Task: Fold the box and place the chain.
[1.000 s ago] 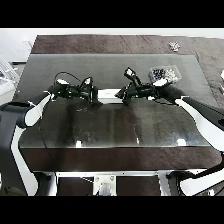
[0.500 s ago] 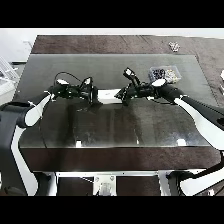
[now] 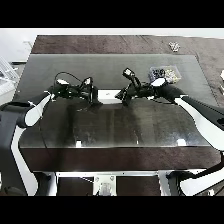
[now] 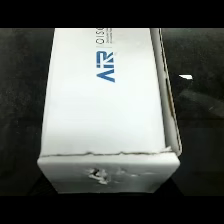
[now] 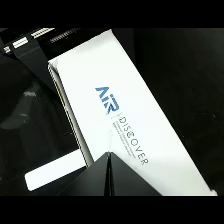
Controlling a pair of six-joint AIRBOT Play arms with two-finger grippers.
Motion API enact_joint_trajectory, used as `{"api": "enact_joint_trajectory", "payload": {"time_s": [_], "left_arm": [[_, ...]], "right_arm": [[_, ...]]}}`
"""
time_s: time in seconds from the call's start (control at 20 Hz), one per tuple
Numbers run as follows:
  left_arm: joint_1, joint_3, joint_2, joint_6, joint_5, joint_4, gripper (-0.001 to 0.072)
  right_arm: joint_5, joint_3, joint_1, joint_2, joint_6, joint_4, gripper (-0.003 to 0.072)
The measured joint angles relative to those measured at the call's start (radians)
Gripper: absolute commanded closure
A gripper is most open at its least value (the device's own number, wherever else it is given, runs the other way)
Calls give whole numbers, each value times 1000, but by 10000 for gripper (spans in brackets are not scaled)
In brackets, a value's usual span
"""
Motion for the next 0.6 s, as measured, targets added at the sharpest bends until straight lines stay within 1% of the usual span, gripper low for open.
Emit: {"api": "enact_joint_trajectory", "payload": {"time_s": [0.2,0.35,0.6], "left_arm": [[0,0,0,-5,1,-2,167],[0,0,0,-7,6,-5,167],[0,0,0,-4,4,-3,168]], "right_arm": [[13,21,1,51,5,-4,684],[6,32,-1,116,13,39,684],[6,37,-21,200,74,57,684]]}}
